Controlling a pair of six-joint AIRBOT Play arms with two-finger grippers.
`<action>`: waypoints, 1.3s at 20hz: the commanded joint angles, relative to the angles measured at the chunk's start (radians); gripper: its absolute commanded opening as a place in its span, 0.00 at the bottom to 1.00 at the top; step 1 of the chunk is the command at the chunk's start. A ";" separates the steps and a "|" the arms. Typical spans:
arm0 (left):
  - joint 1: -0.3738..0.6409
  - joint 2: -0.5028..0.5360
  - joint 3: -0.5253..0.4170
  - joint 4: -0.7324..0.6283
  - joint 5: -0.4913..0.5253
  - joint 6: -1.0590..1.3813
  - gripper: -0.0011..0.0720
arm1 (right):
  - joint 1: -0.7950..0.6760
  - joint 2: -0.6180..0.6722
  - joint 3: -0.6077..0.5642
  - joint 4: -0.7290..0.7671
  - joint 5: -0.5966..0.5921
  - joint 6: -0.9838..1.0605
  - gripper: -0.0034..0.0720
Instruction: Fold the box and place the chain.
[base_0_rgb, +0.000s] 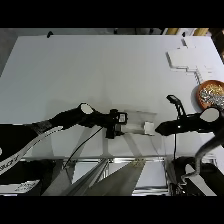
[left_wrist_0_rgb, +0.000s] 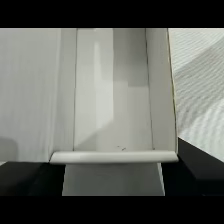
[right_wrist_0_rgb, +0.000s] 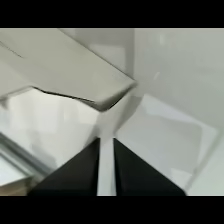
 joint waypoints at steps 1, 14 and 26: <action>0.001 0.000 0.000 0.000 -0.005 0.000 0.49 | 0.001 0.019 0.000 0.057 0.022 -0.003 0.30; 0.000 0.000 0.000 0.000 -0.012 0.000 0.49 | 0.000 0.018 0.000 0.004 -0.043 0.184 0.44; 0.000 0.000 0.000 0.000 -0.012 0.000 0.49 | 0.001 0.018 0.057 0.010 0.068 0.235 0.51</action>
